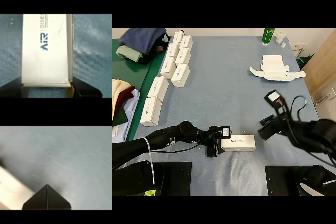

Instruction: Fold the box.

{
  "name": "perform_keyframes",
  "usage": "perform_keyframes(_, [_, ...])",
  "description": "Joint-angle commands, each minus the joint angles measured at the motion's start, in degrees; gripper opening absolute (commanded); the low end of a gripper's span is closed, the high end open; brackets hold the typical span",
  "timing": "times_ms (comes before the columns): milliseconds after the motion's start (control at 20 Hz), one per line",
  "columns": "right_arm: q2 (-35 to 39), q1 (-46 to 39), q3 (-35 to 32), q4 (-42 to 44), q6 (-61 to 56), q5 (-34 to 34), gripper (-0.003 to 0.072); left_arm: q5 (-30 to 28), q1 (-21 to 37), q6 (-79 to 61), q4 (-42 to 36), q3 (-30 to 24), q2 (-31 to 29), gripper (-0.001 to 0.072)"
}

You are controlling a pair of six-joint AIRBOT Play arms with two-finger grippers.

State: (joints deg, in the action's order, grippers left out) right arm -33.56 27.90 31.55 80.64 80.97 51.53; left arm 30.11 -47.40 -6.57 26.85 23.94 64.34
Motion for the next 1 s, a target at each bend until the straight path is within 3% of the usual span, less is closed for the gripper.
perform_keyframes(0, [-5.68,-9.01,7.48,-12.46,-9.66,14.08,0.0006,-0.02,-0.02,0.0,0.0,0.04,-0.04,0.0517])
perform_keyframes(150, [-15.56,-14.56,12.0,-8.81,-10.51,17.55,0.0006,-0.02,-0.02,0.0,0.0,0.04,-0.04,0.0517])
perform_keyframes(400, [-28.33,-16.5,16.24,6.95,-10.75,19.02,0.0006,-0.02,-0.02,0.0,0.0,0.04,-0.04,0.0517])
perform_keyframes(600, [-30.4,-16.5,16.26,15.74,-15.78,18.91,0.0007,-0.02,-0.02,0.0,0.0,0.04,-0.04,0.0517])
perform_keyframes(950, [-30.4,-16.5,16.35,16.02,-16.31,19.04,0.0007,-0.31,0.0,1.88,-0.2,0.37,-0.13,0.0517])
